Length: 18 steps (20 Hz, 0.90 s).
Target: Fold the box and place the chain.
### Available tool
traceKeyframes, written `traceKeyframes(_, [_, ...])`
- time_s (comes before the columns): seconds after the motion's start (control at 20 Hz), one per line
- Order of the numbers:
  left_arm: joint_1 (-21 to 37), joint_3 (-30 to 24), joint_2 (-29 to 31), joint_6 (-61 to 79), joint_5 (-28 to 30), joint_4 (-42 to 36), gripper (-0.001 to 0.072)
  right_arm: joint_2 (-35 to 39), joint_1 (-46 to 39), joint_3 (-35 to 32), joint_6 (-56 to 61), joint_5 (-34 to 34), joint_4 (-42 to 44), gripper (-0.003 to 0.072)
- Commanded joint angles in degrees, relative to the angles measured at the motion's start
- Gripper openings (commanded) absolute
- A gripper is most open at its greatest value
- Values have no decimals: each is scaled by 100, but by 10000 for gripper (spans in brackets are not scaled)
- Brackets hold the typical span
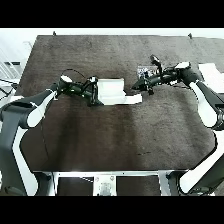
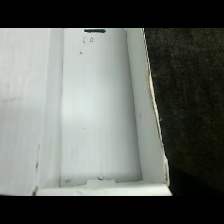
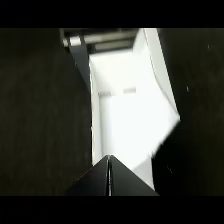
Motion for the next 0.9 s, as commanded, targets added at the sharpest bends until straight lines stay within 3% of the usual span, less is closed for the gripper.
traceKeyframes(0.0, [0,0,2,0,2,2,407,-13,249,-109,492,-219,713,6])
traceKeyframes(0.2, [0,0,2,0,2,2,408,-72,546,-107,835,-1298,691,6])
traceKeyframes(0.35, [0,0,0,0,4,2,407,-111,643,-105,909,-1729,680,7])
traceKeyframes(0.6, [0,0,2,0,2,2,407,-238,667,-68,1174,-2317,667,6])
traceKeyframes(0.85, [0,0,2,0,0,2,407,-509,669,120,1751,-2487,420,6])
